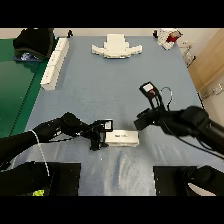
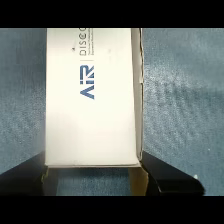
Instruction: Fold the box.
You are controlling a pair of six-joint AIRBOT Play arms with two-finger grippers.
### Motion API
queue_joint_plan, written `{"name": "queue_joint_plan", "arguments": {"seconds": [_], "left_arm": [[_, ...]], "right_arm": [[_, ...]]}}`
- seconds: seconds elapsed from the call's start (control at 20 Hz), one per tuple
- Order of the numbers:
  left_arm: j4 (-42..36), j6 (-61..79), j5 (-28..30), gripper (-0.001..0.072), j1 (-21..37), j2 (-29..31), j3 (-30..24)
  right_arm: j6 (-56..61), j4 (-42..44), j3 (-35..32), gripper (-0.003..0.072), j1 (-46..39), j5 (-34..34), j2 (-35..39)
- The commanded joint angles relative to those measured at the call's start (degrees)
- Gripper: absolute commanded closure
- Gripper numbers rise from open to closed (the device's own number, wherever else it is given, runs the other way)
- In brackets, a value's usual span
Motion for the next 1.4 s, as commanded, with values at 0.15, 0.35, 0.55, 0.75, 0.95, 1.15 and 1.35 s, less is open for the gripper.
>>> {"name": "queue_joint_plan", "arguments": {"seconds": [0.15, 0.35, 0.55, 0.75, 0.95, 1.15, 1.35], "left_arm": [[0.0, 0.0, 0.0, 0.021, 0.0, 0.0, 0.0], [0.0, 0.0, 0.0, 0.021, 0.0, 0.0, 0.0], [0.0, 0.0, 0.0, 0.021, 0.0, 0.0, 0.0], [0.0, -0.2, -0.1, 0.021, 0.0, 0.1, 0.0], [0.3, -3.1, -2.6, 0.021, 0.1, 1.1, 1.1], [11.4, -22.8, -4.6, 0.021, 4.9, 9.5, 1.2], [32.1, -54.6, -4.6, 0.021, 19.5, 22.0, 1.2]], "right_arm": [[-32.0, 20.9, 15.0, 0.0683, -18.9, -17.5, -17.7], [-33.5, 20.8, 21.0, 0.0681, -19.6, -18.8, -26.6], [-33.5, 20.2, 21.4, 0.0681, -19.6, -17.9, -27.8], [-33.5, 20.1, 21.4, 0.0681, -19.6, -17.9, -27.8], [-33.5, 20.1, 21.4, 0.0681, -19.6, -17.9, -27.8], [-33.5, 20.1, 21.4, 0.0681, -19.6, -17.9, -27.8], [-33.5, 20.1, 21.4, 0.0681, -19.6, -17.9, -27.8]]}}
